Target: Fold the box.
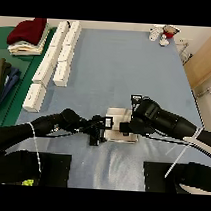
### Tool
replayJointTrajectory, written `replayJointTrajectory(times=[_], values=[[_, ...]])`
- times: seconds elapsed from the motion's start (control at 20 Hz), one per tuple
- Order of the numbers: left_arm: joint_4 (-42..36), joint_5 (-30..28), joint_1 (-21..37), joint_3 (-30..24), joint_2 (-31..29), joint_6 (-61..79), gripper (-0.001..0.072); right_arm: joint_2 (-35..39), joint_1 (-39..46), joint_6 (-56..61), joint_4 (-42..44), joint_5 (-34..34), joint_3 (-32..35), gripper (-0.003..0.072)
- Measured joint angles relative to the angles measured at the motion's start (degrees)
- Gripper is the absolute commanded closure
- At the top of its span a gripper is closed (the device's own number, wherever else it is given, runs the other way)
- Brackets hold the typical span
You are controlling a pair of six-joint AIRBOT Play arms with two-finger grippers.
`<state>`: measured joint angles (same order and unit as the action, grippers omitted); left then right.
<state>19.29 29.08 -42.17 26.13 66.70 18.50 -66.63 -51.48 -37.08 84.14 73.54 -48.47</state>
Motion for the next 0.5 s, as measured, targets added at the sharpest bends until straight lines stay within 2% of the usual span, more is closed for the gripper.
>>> replayJointTrajectory(times=[0.1,0.15,0.2,0.25,0.3,0.35,0.4,0.45,0.5], values=[[0.0,0.0,0.0,0.0,0.0,0.0,0.0357,1.1,0.0,-0.9,-1.4,3.0,-2.4,0.0117],[0.0,0.0,0.0,0.0,0.0,0.0,0.0356,1.7,0.0,-1.3,-2.5,4.8,-3.3,0.0163],[0.0,0.0,0.0,0.0,0.0,0.0,0.0356,2.5,0.0,-1.6,-4.1,6.8,-4.0,0.0275],[0.0,0.0,0.0,0.0,0.0,0.0,0.0356,3.3,0.1,-1.9,-5.7,8.7,-4.6,0.0341],[0.0,0.0,0.0,0.0,0.0,0.0,0.0357,4.0,0.5,-2.3,-7.5,10.7,-4.9,0.0349],[0.0,0.0,0.0,0.0,0.0,0.0,0.0357,4.6,1.4,-3.0,-9.3,12.3,-5.1,0.0461],[0.0,0.0,0.0,0.0,0.0,0.0,0.0357,5.0,2.7,-3.8,-10.4,13.3,-5.3,0.0533],[0.0,0.0,0.0,0.0,0.0,0.0,0.0356,5.2,4.3,-5.0,-11.2,14.0,-5.4,0.0549],[0.0,0.0,0.0,0.0,0.0,0.0,0.0357,5.2,6.6,-6.7,-11.9,13.9,-5.5,0.0664]])
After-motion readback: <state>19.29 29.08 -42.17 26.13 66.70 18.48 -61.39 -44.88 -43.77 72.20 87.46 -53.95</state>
